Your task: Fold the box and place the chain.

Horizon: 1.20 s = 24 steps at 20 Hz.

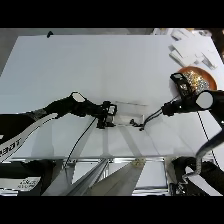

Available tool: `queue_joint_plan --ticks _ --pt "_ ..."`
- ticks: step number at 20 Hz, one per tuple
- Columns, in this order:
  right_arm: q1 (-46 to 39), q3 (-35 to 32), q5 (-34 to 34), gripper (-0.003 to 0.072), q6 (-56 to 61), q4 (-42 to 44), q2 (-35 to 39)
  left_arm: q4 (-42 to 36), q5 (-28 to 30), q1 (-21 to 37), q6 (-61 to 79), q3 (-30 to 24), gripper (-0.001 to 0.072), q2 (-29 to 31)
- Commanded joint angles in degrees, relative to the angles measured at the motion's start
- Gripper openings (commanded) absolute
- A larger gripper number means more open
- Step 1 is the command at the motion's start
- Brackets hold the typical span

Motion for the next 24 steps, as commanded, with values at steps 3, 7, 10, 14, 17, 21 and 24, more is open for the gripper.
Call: queue_joint_plan --ticks 3,7,10,14,17,21,24 --pt "-0.52 -0.09 -2.75 0.0283 5.64 -6.32 -6.49 0.02 -0.02 0.02 0.02 0.04 0.0072 0.00" --pt "-0.52 -0.11 -4.66 0.0254 5.62 -6.21 -6.73 0.02 0.00 0.02 0.02 0.04 0.0072 0.00" --pt "-0.52 -0.11 -6.51 0.0245 5.62 -6.21 -8.09 0.02 0.00 0.02 0.02 0.04 0.0072 0.00" --pt "-0.46 -0.11 -7.85 0.0246 5.62 -6.16 -11.56 0.02 0.00 0.02 0.02 0.04 0.0072 0.00" --pt "-0.46 -0.09 -8.90 0.0246 5.64 -6.19 -12.13 0.02 -0.02 0.02 0.02 0.04 0.0072 0.00" --pt "-0.46 -0.11 -10.40 0.0222 5.66 -6.14 -12.24 0.02 0.00 0.02 0.02 0.04 0.0072 0.00" --pt "-0.46 -0.11 -10.80 0.0222 5.68 -6.16 -12.24 0.02 0.00 0.02 0.02 0.04 0.0072 0.00"
